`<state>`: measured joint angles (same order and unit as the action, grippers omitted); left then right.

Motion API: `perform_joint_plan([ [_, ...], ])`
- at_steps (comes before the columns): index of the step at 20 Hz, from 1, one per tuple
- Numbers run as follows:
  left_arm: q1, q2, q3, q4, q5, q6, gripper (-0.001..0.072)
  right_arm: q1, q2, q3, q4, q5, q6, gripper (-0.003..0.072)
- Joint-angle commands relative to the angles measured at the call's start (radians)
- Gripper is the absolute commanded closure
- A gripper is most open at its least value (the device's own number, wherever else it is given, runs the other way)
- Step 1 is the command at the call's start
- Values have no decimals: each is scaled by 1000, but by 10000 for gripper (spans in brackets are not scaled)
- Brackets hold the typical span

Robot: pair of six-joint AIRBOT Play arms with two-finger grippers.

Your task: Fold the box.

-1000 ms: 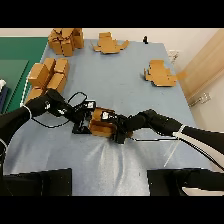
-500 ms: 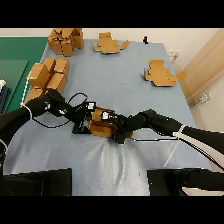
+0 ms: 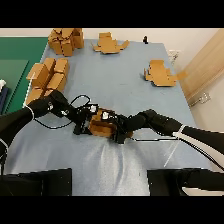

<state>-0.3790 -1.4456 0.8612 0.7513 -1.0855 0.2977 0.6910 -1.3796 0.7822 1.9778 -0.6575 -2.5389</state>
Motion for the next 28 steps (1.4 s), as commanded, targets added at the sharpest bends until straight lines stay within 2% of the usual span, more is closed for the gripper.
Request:
perform_joint_plan([
  [1,-2,0,1,42,24,-3,164,1,-1,0,0,-32,0,169],
  [17,-33,0,1,34,55,-7,169,1,-1,0,0,-32,0,169],
  [20,-33,0,1,34,51,-7,392,1,-1,0,0,-32,0,169],
  [22,-33,0,1,34,33,-6,602,1,-1,0,0,-32,0,169],
  [25,-33,0,1,34,17,-7,612,1,0,0,0,-33,0,165],
  [26,-33,0,1,34,18,-7,612,0,1,0,-1,-34,0,125],
  [28,-33,0,1,34,20,-11,612,0,8,0,-7,-43,3,-22],
])
